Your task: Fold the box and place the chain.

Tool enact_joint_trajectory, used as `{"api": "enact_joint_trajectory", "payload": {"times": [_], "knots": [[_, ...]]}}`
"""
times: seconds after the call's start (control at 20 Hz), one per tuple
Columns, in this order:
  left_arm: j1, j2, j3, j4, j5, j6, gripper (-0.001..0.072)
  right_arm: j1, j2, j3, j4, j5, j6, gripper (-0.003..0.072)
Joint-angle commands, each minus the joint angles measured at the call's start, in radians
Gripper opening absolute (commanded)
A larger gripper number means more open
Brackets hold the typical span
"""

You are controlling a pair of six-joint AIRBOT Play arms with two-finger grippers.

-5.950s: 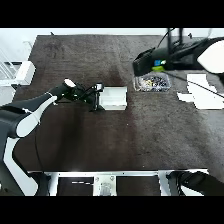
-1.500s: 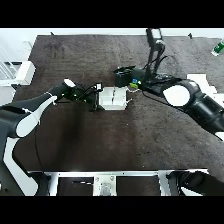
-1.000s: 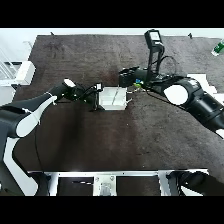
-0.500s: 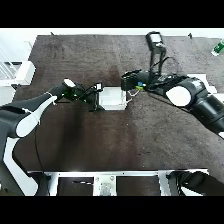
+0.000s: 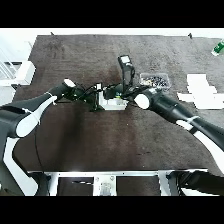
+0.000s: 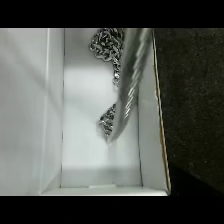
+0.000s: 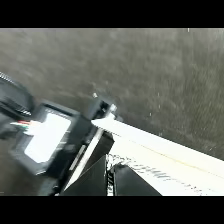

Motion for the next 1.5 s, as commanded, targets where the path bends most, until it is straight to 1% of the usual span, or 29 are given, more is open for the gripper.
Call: {"api": "enact_joint_trajectory", "payload": {"times": [0.0, 0.05, 0.15, 0.2, 0.25, 0.35, 0.45, 0.55, 0.6, 0.7, 0.85, 0.9, 1.05, 1.25, 1.3, 1.35, 1.4, 1.45], "knots": [[0.0, 0.0, 0.0, 0.0, 0.0, 0.0, 0.0469, -0.003, -0.088, 0.0, 0.006, -0.047, 0.008, 0.0013], [0.0, 0.0, 0.0, 0.0, 0.0, 0.0, 0.0468, -0.012, -0.086, 0.0, 0.003, -0.028, 0.003, 0.0042], [0.0, 0.0, 0.0, 0.0, 0.0, 0.0, 0.0469, -0.043, -0.062, 0.0, 0.003, 0.025, 0.004, 0.0331], [0.0, 0.0, 0.0, 0.0, 0.0, 0.0, 0.0468, -0.045, -0.06, 0.0, 0.002, 0.028, 0.004, 0.0337], [0.0, 0.0, 0.0, 0.0, 0.0, 0.0, 0.0469, -0.095, -0.006, -0.006, -0.037, 0.097, 0.0, 0.0361], [0.0, 0.0, 0.0, 0.0, 0.0, 0.0, 0.0469, -0.16, 0.071, -0.048, -0.091, 0.106, 0.0, 0.0361], [0.0, 0.0, 0.0, 0.0, 0.001, 0.0, 0.0469, -0.249, 0.143, -0.106, -0.095, 0.106, 0.002, 0.036], [0.0, 0.0, 0.0, 0.0, 0.001, 0.0, 0.0469, -0.341, 0.154, -0.159, -0.087, 0.105, 0.032, 0.0368], [0.0, 0.0, 0.0, 0.0, 0.001, 0.0, 0.0469, -0.381, 0.136, -0.179, -0.08, 0.105, 0.056, 0.0401], [0.0, 0.0, 0.0, 0.0, 0.001, 0.0, 0.0469, -0.443, 0.064, -0.189, -0.064, 0.096, 0.067, 0.0403], [0.0, 0.0, 0.0, 0.0, 0.001, 0.0, 0.0469, -0.473, -0.059, -0.187, 0.008, -0.014, 0.068, 0.0404], [0.0, 0.0, 0.0, 0.0, 0.001, 0.0, 0.0469, -0.473, -0.094, -0.174, 0.033, -0.034, 0.067, 0.0402], [0.0, 0.0, 0.0, 0.0, 0.001, 0.0, 0.0469, -0.453, -0.175, -0.113, 0.048, -0.057, 0.063, 0.0399], [0.0, 0.0, 0.0, 0.0, 0.001, 0.0, 0.0469, -0.437, -0.278, -0.001, 0.052, -0.065, 0.06, 0.0389], [0.0, 0.0, 0.0, 0.0, 0.001, 0.0, 0.0469, -0.437, -0.304, 0.027, 0.052, -0.066, 0.06, 0.0356], [0.0, 0.0, 0.0, 0.0, 0.0, 0.0, 0.0469, -0.436, -0.326, 0.051, 0.051, -0.067, 0.057, 0.0349], [0.0, 0.0, 0.0, 0.0, 0.0, 0.0, 0.0469, -0.436, -0.338, 0.064, 0.052, -0.067, 0.045, 0.025], [0.0, 0.0, 0.0, 0.0, 0.001, 0.0, 0.0468, -0.436, -0.34, 0.067, 0.051, -0.066, 0.045, 0.0071]]}}
